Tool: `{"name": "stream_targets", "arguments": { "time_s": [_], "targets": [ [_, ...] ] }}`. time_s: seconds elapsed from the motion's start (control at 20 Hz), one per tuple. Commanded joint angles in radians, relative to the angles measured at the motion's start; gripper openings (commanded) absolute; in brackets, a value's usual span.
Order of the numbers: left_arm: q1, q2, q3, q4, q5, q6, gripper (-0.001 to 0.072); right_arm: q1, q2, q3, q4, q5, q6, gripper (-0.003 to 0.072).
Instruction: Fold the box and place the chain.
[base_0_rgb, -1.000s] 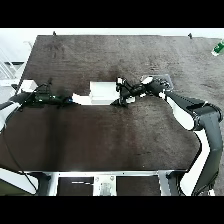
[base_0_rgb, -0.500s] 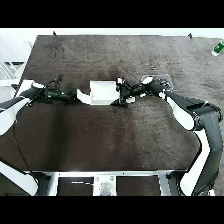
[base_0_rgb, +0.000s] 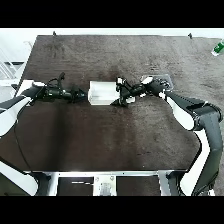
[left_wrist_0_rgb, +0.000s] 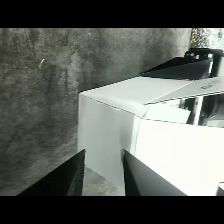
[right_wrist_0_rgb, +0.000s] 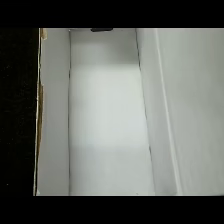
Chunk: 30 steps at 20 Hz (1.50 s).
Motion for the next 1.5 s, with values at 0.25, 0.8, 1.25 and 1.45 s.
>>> {"name": "stream_targets", "arguments": {
  "time_s": [0.25, 0.8, 1.25, 1.45],
  "targets": [
    [-0.004, 0.053, 0.003, 0.008, 0.025, -0.006, 0.0298, 0.001, 0.0, 0.0, 0.0, 0.0, 0.0, 0.0573],
    [-0.107, 0.053, 0.148, 0.304, 0.021, -0.22, 0.0306, 0.001, 0.0, 0.0, 0.0, 0.0, 0.0, 0.0573],
    [-0.196, 0.053, 0.261, 0.564, -0.008, -0.41, 0.0306, 0.001, 0.0, 0.0, 0.0, 0.0, 0.0, 0.0573],
    [-0.224, 0.053, 0.27, 0.618, 0.004, -0.455, 0.0306, 0.001, 0.0, 0.0, 0.0, 0.0, 0.0, 0.0573]
  ]
}}
